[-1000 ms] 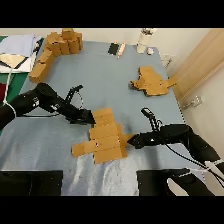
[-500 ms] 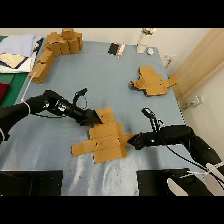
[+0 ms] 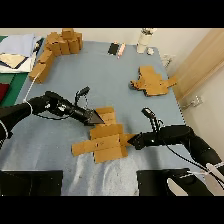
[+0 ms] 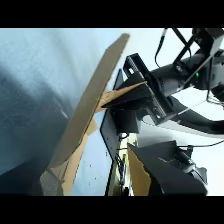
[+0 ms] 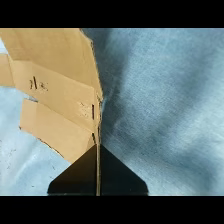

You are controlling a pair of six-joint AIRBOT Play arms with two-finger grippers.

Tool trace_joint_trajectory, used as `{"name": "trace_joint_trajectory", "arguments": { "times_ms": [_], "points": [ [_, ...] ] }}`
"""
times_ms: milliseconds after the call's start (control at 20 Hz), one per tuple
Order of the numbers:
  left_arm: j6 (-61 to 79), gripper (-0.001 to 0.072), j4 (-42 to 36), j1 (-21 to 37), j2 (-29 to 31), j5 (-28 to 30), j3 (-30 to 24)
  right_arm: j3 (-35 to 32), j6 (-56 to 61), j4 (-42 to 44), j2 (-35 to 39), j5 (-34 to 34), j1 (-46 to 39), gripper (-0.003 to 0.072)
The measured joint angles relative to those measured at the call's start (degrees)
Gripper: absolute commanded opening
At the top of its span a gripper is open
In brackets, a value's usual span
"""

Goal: Fold the box.

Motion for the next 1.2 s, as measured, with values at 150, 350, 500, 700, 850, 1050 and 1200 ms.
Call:
{"name": "trace_joint_trajectory", "arguments": {
  "times_ms": [150,350,500,700,850,1050,1200],
  "points": [
    [1.16,0.023,-0.22,-0.35,-0.09,-0.52,0.0,-0.02,0.0,-0.09,0.0,0.02,0.0,0.0001],
    [2.86,0.0227,-0.24,-0.63,-0.09,-0.48,0.0,-0.02,0.0,-0.2,0.02,0.11,0.0,0.0001],
    [3.37,0.0226,-0.24,-0.63,-0.09,-0.48,0.0,-0.02,0.0,-0.17,0.02,0.2,0.0,0.0001],
    [3.78,0.003,-0.09,-0.63,-0.09,-0.48,0.0,-0.02,0.0,-0.17,0.02,0.35,0.0,0.0001],
    [4.33,0.0014,0.04,-0.7,-0.09,-0.52,0.0,-0.02,0.0,-0.17,0.02,0.42,0.0,0.0003],
    [5.49,0.0013,1.05,-1.6,-0.09,-0.13,0.2,-0.02,0.02,-0.17,0.0,0.92,0.0,0.0476],
    [7.48,0.0013,2.01,-2.19,0.02,0.28,1.81,1.25,1.6,-1.42,0.0,2.78,-0.59,0.0472]
  ]
}}
